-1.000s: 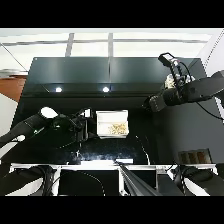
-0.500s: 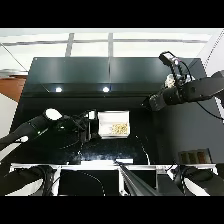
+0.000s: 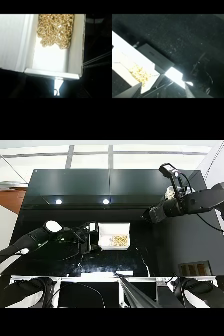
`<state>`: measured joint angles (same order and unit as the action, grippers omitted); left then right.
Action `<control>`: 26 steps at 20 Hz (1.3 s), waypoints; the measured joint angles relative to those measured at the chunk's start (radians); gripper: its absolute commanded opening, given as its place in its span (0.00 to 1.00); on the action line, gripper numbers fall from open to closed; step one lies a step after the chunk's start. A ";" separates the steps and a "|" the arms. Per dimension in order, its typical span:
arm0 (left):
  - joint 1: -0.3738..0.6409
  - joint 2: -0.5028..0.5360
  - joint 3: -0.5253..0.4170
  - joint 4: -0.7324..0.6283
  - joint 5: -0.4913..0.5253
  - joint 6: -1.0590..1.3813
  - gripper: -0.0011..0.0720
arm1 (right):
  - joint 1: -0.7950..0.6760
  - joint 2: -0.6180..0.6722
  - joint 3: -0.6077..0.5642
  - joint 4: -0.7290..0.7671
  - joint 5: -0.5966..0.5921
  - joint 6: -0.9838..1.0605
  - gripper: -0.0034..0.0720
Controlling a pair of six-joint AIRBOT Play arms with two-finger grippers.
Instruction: Fold the box and place the chain.
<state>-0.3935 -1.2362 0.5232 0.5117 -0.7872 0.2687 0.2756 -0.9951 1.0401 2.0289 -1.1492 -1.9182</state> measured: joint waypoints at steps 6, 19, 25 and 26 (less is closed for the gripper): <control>0.000 0.000 0.000 0.027 -0.047 0.019 0.96 | 0.000 0.000 0.000 0.000 0.001 0.000 0.81; -0.013 0.000 0.007 0.003 -0.019 -0.007 0.97 | 0.000 0.000 0.000 0.000 0.001 0.000 0.81; -0.018 0.000 0.007 0.000 0.017 -0.013 0.96 | 0.000 0.000 0.000 0.000 0.001 0.000 0.81; -0.019 0.000 0.007 0.000 0.017 -0.014 0.96 | 0.000 0.000 0.000 0.000 0.001 0.000 0.81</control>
